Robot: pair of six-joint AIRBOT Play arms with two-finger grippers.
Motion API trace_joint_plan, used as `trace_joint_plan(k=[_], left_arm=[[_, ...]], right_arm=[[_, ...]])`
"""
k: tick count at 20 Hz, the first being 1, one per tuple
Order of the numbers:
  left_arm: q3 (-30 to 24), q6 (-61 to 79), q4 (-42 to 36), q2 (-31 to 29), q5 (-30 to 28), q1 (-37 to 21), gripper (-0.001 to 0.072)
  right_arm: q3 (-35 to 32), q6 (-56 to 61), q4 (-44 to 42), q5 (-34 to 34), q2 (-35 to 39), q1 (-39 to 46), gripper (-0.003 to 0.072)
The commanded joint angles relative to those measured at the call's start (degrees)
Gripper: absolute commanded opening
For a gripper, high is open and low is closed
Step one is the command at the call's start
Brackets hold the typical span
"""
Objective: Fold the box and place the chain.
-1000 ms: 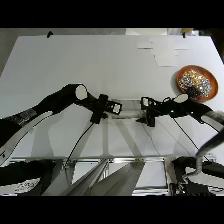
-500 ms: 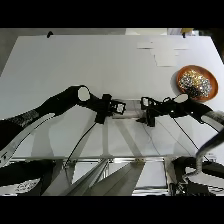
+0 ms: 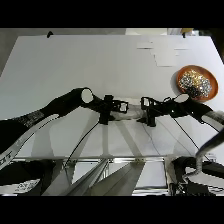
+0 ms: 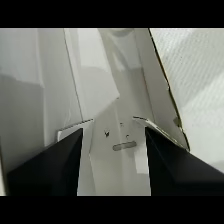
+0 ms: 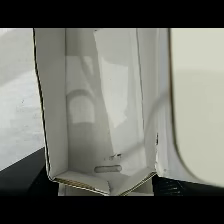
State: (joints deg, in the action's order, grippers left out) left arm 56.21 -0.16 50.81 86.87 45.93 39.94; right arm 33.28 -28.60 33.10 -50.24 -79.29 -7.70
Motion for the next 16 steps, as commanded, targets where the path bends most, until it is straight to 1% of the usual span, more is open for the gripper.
trace_joint_plan(k=[1, 2, 3, 4, 5, 6, 7, 8, 10, 14, 16], left_arm=[[-0.02, -2.69, -0.42, 0.09, 0.39, 0.15, 0.0466], [0.00, -3.10, -0.42, 0.02, 0.90, 0.15, 0.0463], [0.00, -3.19, -0.39, -0.13, 1.99, 0.15, 0.0427], [-0.02, -4.28, -0.09, -0.52, 3.04, 0.07, 0.0341], [0.00, -6.10, 0.90, -1.22, 4.33, -0.17, 0.0237], [0.00, -8.04, 1.90, -2.12, 5.62, -0.61, 0.0159], [0.00, -10.62, 3.26, -3.21, 7.28, -1.27, 0.0035], [0.00, -12.87, 4.55, -4.31, 8.85, -2.08, 0.0008], [0.00, -19.96, 7.65, -6.80, 11.32, -4.13, 0.0005], [0.00, -41.46, 14.58, -12.00, 14.38, -9.55, 0.0005], [-0.02, -52.50, 14.75, -12.63, 16.79, -12.70, 0.0005]], right_arm=[[0.00, 0.02, -0.13, 0.07, 0.00, -0.04, 0.0397], [0.00, 0.02, -0.13, 0.07, 0.00, -0.02, 0.0397], [0.00, 0.02, -0.13, 0.07, 0.00, -0.04, 0.0397], [0.00, 0.02, -0.13, 0.09, 0.00, -0.04, 0.0397], [0.00, 0.02, -0.13, 0.07, 0.00, -0.04, 0.0397], [0.00, 0.02, -0.13, 0.09, 0.00, -0.04, 0.0397], [0.00, 0.02, -0.13, 0.07, 0.00, -0.04, 0.0397], [0.00, 0.02, -0.13, 0.07, 0.00, -0.04, 0.0397], [0.00, 0.02, -0.13, 0.07, 0.00, -0.04, 0.0397], [0.00, 0.02, -0.13, 0.07, 0.00, -0.04, 0.0397], [0.00, 0.02, -0.13, 0.07, 0.00, -0.04, 0.0397]])
